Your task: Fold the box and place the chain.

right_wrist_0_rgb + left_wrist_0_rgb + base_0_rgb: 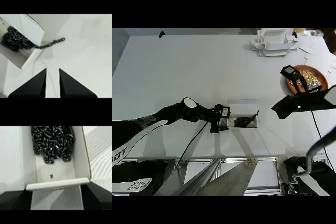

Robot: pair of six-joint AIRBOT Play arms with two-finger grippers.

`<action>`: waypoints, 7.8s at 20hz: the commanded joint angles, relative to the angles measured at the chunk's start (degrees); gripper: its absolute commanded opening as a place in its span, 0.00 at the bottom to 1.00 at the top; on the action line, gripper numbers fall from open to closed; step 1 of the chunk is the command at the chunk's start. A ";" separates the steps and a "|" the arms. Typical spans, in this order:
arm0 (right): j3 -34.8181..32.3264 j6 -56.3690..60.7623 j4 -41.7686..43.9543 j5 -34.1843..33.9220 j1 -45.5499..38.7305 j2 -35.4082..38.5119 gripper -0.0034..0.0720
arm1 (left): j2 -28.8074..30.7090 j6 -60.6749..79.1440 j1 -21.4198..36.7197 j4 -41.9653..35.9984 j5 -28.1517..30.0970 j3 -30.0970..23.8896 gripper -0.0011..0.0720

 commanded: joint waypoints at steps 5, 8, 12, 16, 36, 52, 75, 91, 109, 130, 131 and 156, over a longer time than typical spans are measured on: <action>-10.14 -19.26 -1.86 -9.79 -0.42 -2.54 0.32 | 0.02 0.00 0.04 0.02 0.00 -0.02 0.21; -15.26 -39.67 -1.07 -14.36 -0.42 -2.54 0.43 | 0.02 0.00 0.04 0.02 0.00 -0.02 0.21; -19.93 -55.78 9.31 -24.85 -0.42 -2.54 0.45 | 0.02 0.00 0.04 0.02 0.00 -0.02 0.21; -20.24 -66.27 18.84 -24.74 -0.42 -2.54 0.43 | 0.02 0.00 0.04 0.02 0.00 -0.02 0.21; -20.26 -72.19 24.00 -23.74 2.49 -2.64 0.33 | 0.02 0.00 0.04 0.02 0.00 -0.02 0.21; -20.15 -49.64 9.09 -22.34 2.49 1.27 0.06 | 0.02 0.00 0.04 0.02 0.00 -0.02 0.21; -4.39 -29.14 31.34 -12.07 15.06 -6.75 0.07 | 0.02 0.00 0.04 0.02 0.00 -0.02 0.21; 16.61 -28.89 20.59 -8.87 7.45 -10.54 0.07 | 0.02 0.00 0.04 0.02 0.00 -0.02 0.21; 16.57 -20.72 9.46 -6.97 13.00 -25.75 0.06 | 0.02 0.00 0.04 0.02 0.00 -0.02 0.21; 6.10 -26.80 9.84 0.90 24.44 -13.97 0.31 | 0.02 0.00 0.04 0.02 0.00 -0.02 0.21; 6.05 -26.80 9.66 -0.11 24.85 -13.97 0.31 | 0.02 0.00 0.04 0.02 0.00 -0.02 0.21; 10.73 -34.73 19.04 -0.74 16.06 -20.39 0.36 | 0.02 0.00 0.04 0.02 0.02 -0.02 0.21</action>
